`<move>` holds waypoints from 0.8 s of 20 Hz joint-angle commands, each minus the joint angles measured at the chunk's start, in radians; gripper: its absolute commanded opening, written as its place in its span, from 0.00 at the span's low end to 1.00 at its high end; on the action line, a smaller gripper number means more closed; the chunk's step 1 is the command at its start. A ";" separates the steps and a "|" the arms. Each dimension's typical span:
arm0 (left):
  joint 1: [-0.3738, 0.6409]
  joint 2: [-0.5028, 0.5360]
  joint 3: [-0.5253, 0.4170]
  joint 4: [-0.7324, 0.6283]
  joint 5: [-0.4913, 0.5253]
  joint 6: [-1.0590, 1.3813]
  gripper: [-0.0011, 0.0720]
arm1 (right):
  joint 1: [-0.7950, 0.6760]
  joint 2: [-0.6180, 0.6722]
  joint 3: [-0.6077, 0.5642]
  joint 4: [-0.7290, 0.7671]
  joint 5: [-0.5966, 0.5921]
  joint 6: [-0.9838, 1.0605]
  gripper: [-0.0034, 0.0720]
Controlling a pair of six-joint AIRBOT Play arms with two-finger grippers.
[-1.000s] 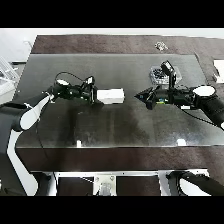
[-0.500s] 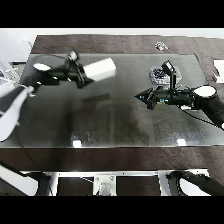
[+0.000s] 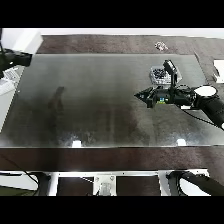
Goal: Fold the box and place the chain.
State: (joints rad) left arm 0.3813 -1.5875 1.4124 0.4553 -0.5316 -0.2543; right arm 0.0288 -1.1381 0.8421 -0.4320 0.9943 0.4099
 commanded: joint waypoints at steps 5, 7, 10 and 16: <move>0.050 -0.159 -0.005 0.026 0.185 -0.077 0.04 | 0.003 0.000 0.000 0.014 0.000 0.002 0.06; 0.050 -0.192 -0.005 0.025 0.190 -0.037 0.04 | 0.003 -0.001 0.000 0.021 0.000 0.002 0.06; 0.048 -0.248 -0.004 0.023 0.200 -0.019 0.04 | 0.003 -0.001 0.000 0.040 -0.004 0.002 0.06; 0.048 -0.281 -0.004 0.008 0.180 0.159 0.04 | 0.003 -0.001 0.000 0.040 -0.004 0.002 0.06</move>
State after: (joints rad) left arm 0.4290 -1.8526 1.4090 0.4702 -0.3508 -0.1810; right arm 0.0311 -1.1381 0.8421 -0.3950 0.9920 0.4118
